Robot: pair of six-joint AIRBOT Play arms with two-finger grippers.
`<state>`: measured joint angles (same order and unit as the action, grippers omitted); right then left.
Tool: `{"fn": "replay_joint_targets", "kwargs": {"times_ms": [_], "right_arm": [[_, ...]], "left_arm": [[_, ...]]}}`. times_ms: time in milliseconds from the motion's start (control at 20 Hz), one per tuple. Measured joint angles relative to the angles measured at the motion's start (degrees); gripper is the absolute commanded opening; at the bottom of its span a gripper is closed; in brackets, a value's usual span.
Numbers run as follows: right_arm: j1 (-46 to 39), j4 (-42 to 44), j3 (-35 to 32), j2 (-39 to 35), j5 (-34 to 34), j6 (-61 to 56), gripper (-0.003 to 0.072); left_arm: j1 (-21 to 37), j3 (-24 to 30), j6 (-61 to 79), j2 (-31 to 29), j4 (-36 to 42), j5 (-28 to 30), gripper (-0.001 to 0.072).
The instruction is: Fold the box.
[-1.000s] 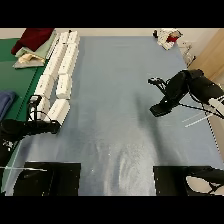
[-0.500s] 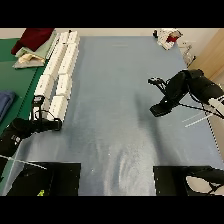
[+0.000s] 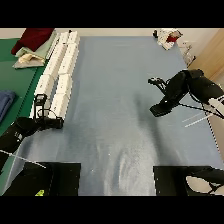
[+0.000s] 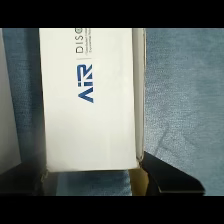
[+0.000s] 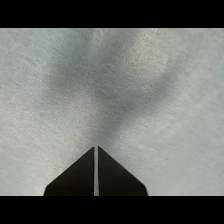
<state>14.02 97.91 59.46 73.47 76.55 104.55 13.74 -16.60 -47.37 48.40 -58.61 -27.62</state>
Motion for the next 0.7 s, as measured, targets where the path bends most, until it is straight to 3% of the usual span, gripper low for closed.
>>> {"fn": "replay_joint_targets", "kwargs": {"times_ms": [250, 300, 550, 700], "right_arm": [[0.00, 0.00, 0.00, 0.00, 0.00, 0.00, 0.0040], [0.00, 0.00, 0.00, 0.00, 0.00, 0.00, 0.0040], [0.00, 0.00, 0.00, 0.00, 0.00, 0.02, 0.0040], [-0.02, 0.00, 0.00, 0.00, 0.00, 0.00, 0.0040]], "left_arm": [[-0.11, 0.04, -0.02, 0.17, -0.04, 0.13, 0.0490], [-0.13, 0.04, -0.02, 0.17, -0.07, 0.17, 0.0692], [-0.11, -0.26, -1.05, -0.09, -0.24, -0.44, 0.0696], [0.92, -2.34, -2.64, -2.29, -2.25, -8.28, 0.0696]]}}
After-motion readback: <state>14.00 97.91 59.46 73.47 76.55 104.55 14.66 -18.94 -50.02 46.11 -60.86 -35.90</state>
